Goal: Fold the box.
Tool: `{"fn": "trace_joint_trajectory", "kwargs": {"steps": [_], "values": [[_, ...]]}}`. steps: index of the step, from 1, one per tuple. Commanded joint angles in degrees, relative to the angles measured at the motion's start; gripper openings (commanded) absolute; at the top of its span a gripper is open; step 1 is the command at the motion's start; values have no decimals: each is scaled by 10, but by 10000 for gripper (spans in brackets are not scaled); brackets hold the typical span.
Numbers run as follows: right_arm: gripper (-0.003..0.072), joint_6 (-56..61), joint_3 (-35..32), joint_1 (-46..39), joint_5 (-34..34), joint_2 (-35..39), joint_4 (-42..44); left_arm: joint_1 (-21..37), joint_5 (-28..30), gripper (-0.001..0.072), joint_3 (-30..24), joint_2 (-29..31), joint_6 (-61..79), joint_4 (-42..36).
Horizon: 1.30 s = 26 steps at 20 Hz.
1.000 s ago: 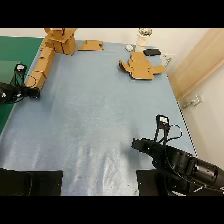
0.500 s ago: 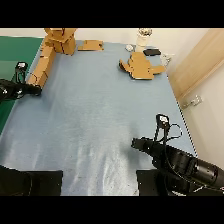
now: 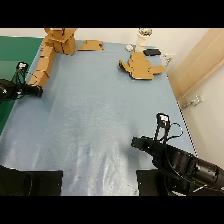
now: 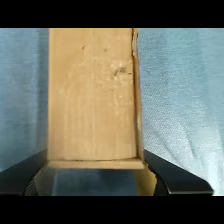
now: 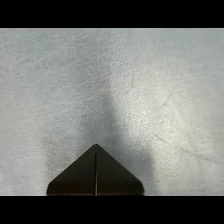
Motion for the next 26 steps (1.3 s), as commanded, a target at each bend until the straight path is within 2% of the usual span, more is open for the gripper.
{"fn": "trace_joint_trajectory", "kwargs": {"steps": [1, 5, 11, 12, 14, 17, 19, 22, 24, 26], "values": [[5, 0, 4, 0, -2, 0, -5, 23, -34, 720, 1, 6, -56, 9], [5, 0, 4, 0, -2, 0, -6, 61, -139, 720, 1, 40, -72, 11], [5, 0, 4, 0, 0, 0, -5, 64, -279, 720, 1, 125, -71, 37], [5, -3, 4, 0, 0, 0, -3, 64, -306, 684, 1, 143, -74, 36], [5, -29, 4, 0, 5, 0, 8, 61, -370, 23, 1, 177, -83, 31], [5, -48, 18, -11, 15, -12, 6, 13, -407, 9, 1, 231, -146, 30], [5, -132, 54, -59, 40, -39, 34, -60, -420, 9, 8, 262, -227, 62], [5, -342, 154, -186, 80, -127, 150, -217, -449, 9, 31, 266, -382, 184], [5, -491, 238, -266, 89, -210, 259, -311, -450, 10, 31, 262, -437, 203], [5, -587, 318, -309, 87, -299, 344, -384, -419, 10, 26, 260, -474, 203]]}}
